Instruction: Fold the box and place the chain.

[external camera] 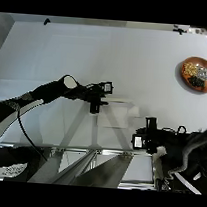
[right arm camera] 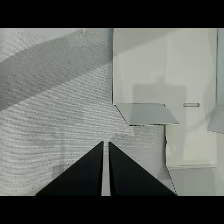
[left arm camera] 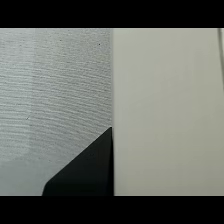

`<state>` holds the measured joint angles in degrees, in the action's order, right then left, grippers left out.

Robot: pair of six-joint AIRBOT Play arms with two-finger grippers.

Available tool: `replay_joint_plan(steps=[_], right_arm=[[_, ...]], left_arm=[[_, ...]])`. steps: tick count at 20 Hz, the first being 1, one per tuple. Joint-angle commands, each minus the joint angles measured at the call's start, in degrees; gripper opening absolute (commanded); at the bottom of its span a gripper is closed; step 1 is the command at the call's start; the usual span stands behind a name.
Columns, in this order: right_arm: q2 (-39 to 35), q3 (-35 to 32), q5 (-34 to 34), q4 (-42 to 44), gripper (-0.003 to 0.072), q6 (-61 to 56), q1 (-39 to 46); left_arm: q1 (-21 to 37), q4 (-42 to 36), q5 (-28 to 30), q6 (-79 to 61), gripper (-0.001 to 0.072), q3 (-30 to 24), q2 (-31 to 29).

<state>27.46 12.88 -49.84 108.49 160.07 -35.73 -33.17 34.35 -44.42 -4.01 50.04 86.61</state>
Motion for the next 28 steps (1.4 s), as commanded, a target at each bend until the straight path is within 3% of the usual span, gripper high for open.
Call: replay_joint_plan(steps=[1,2,3,13,25,28], right_arm=[[3.3,-1.5,7.4,0.5,0.0333,1.0,-2.1],[4.4,-1.5,10.0,1.7,0.0437,1.0,-2.1],[5.7,-1.5,12.6,2.8,0.0469,1.1,-2.1],[9.0,-1.5,17.8,13.2,0.0469,11.6,-2.0],[8.7,-1.4,17.5,7.5,0.0469,11.4,-2.0],[8.6,-1.3,17.5,-0.6,0.0468,11.3,-2.1]], left_arm=[[0.0,0.0,0.0,0.0,0.0014,0.0,0.0],[0.0,0.0,0.0,0.0,0.0014,0.0,0.0],[0.0,0.0,0.0,0.0,0.0014,0.0,0.0],[0.0,0.0,0.0,0.0,0.0014,0.0,0.0],[0.0,0.0,0.0,0.0,0.0014,0.0,0.0],[0.0,0.0,0.0,0.0,0.0014,0.0,0.0]])
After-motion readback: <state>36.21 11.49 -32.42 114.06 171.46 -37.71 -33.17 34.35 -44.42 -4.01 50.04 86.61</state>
